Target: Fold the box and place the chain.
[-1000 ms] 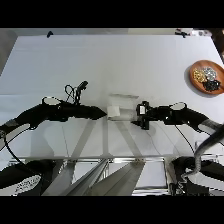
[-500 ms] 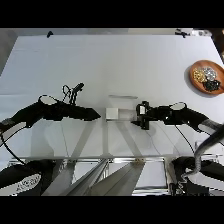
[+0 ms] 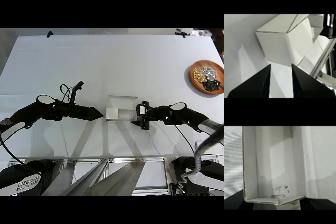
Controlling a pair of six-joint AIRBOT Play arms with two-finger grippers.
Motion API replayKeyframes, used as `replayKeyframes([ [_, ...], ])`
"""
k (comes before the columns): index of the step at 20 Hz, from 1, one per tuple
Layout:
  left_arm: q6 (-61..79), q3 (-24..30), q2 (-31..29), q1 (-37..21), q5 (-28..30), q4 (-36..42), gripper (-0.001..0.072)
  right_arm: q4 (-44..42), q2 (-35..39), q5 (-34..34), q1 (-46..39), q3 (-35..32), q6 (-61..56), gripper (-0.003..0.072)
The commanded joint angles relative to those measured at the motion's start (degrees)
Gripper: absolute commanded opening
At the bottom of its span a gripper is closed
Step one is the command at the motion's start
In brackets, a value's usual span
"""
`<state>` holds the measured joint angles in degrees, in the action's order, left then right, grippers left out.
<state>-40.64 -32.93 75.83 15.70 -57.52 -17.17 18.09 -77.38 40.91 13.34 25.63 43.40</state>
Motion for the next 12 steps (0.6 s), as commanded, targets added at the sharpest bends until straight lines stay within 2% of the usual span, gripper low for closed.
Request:
replayKeyframes([
  [1, 0.5, 0.0, -0.1, 0.0, -0.4, 2.7, 0.0301, 0.0, 0.0, 0.0, 0.0, 0.0, 0.0, 0.0422],
  [3, -1.5, -1.4, -0.1, 0.0, -0.4, 2.3, 0.0415, 0.0, 0.0, 0.0, 0.0, 0.0, 0.0, 0.0422],
  [5, -9.4, -6.1, -0.1, 0.1, -1.1, -6.6, 0.0417, 0.0, 0.0, 0.0, 0.0, 0.0, 0.0, 0.0422],
  [8, -29.6, -18.7, -0.1, 0.1, -7.1, -29.9, 0.0417, 0.0, 0.0, 0.0, 0.0, 0.0, 0.0, 0.0422],
  [12, -43.6, -39.8, -0.1, 3.0, -22.2, -60.8, 0.0417, 0.0, 0.0, 0.0, 0.0, 0.0, 0.0, 0.0422],
])
